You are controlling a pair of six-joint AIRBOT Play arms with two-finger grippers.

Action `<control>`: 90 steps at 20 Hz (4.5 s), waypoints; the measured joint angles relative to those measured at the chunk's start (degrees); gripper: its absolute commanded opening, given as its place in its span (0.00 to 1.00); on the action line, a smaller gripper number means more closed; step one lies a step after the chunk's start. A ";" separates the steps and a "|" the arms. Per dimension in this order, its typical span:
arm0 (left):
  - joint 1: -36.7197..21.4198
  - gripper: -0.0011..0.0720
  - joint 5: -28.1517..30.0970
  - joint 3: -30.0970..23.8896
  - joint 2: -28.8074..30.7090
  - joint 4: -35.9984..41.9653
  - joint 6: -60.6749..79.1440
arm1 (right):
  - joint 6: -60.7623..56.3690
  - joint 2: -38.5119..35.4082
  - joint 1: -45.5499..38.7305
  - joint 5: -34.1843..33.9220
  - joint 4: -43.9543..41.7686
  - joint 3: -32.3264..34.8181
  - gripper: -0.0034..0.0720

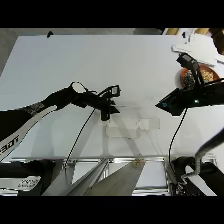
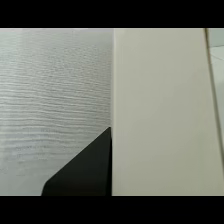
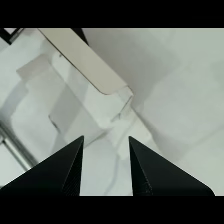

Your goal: Fold the box and place the chain.

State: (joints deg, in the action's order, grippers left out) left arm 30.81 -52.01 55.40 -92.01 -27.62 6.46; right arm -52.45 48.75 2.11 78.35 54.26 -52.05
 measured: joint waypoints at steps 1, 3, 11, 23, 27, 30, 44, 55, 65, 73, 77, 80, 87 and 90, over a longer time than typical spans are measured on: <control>0.00 0.02 0.33 -0.02 -0.02 0.04 0.00 | 0.00 0.00 0.00 -0.02 0.02 -0.02 0.47; 0.02 0.02 0.72 0.00 -0.02 0.42 0.00 | 0.00 0.00 0.00 -0.15 0.02 0.00 0.47; 1.16 0.02 4.83 -0.02 -0.02 3.41 -0.02 | 0.02 0.00 0.00 -0.37 0.02 -0.02 0.47; 2.10 0.03 6.25 0.00 0.02 2.40 -0.24 | 0.11 0.00 0.00 -0.37 0.02 0.00 0.47; 2.10 0.03 6.29 0.00 0.04 2.32 -0.24 | 0.35 0.00 0.00 -0.26 0.02 0.00 0.47; 2.10 0.03 6.29 0.00 0.02 2.32 -0.26 | 0.39 0.00 0.00 1.38 0.90 -0.02 0.41; 2.10 0.03 6.32 0.00 0.04 2.29 -0.31 | 0.46 0.00 0.02 5.99 -0.20 0.79 0.07; 2.10 0.03 6.32 -0.02 0.04 2.29 -0.31 | 14.45 -0.02 12.92 -7.76 2.23 16.28 0.07; 2.10 0.03 6.32 0.00 0.02 2.29 -0.31 | 16.76 -14.69 21.49 -23.71 12.85 22.03 0.67; 2.10 0.03 6.32 0.00 0.04 2.32 -0.28 | 23.04 -23.21 25.40 -28.33 10.75 34.69 0.96; 2.12 0.03 6.32 -0.02 0.02 2.32 -0.28 | 28.15 -22.69 31.67 -35.30 9.51 38.58 0.96; 2.10 0.03 6.29 0.00 0.04 2.29 -0.28 | 29.86 -18.84 33.75 -40.98 9.14 39.89 0.94; 2.10 0.03 6.32 -0.02 0.04 2.29 -0.28 | 31.69 -13.31 33.92 -45.42 10.29 40.63 0.94; 2.12 0.03 6.32 0.00 0.04 2.32 -0.28 | 31.89 -11.85 31.85 -46.53 10.95 40.26 0.94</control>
State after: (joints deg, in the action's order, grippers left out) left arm 32.93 -45.69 55.40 -91.96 -25.30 6.17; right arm -20.56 36.91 33.95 31.81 65.21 -11.79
